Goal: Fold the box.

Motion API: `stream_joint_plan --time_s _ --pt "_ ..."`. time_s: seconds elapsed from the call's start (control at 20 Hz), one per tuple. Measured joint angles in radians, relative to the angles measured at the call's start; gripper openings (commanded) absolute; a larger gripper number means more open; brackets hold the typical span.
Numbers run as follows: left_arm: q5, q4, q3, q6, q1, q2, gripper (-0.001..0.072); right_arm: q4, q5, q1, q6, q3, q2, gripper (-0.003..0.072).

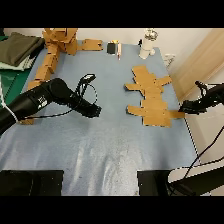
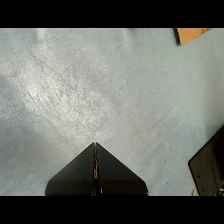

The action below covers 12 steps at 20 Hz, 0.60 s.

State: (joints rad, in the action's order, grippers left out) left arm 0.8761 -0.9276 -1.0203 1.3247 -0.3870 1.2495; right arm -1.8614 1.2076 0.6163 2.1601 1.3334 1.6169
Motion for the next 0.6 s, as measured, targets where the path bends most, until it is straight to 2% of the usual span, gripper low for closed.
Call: stream_joint_plan --time_s 0.05,0.15,0.25,0.3,0.35,0.45,0.55,0.6 --pt "-0.001 0.006 0.0 0.0 0.0 0.0 0.0012 -0.008 0.003 0.0 0.012 0.0 0.003 0.0427" --pt "-0.002 0.01 0.0 0.0 0.0 0.0 0.0012 -0.024 0.023 0.0 0.032 0.0 0.007 0.0339" --pt "-0.003 0.013 0.0 0.0 0.0 0.0 0.0012 -0.047 0.053 0.0 0.05 0.0 0.008 0.032" --pt "-0.003 0.013 0.0 0.0 0.0 0.0 0.0013 -0.062 0.077 0.0 0.061 0.0 0.009 0.0216" --pt "-0.003 0.014 0.0 0.0 0.0 0.0 0.0012 -0.078 0.104 0.0 0.071 0.0 0.01 0.0172" --pt "-0.003 0.014 0.0 0.0 0.0 0.0 0.0012 -0.114 0.158 0.0 0.086 0.0 0.01 0.0151" --pt "-0.004 0.016 0.0 0.0 0.0 0.0 0.0013 -0.142 0.194 0.0 0.094 -0.001 0.01 0.0003" --pt "-0.004 0.016 0.0 0.0 0.0 0.0 0.0012 -0.152 0.209 -0.003 0.097 -0.002 0.01 0.0002"
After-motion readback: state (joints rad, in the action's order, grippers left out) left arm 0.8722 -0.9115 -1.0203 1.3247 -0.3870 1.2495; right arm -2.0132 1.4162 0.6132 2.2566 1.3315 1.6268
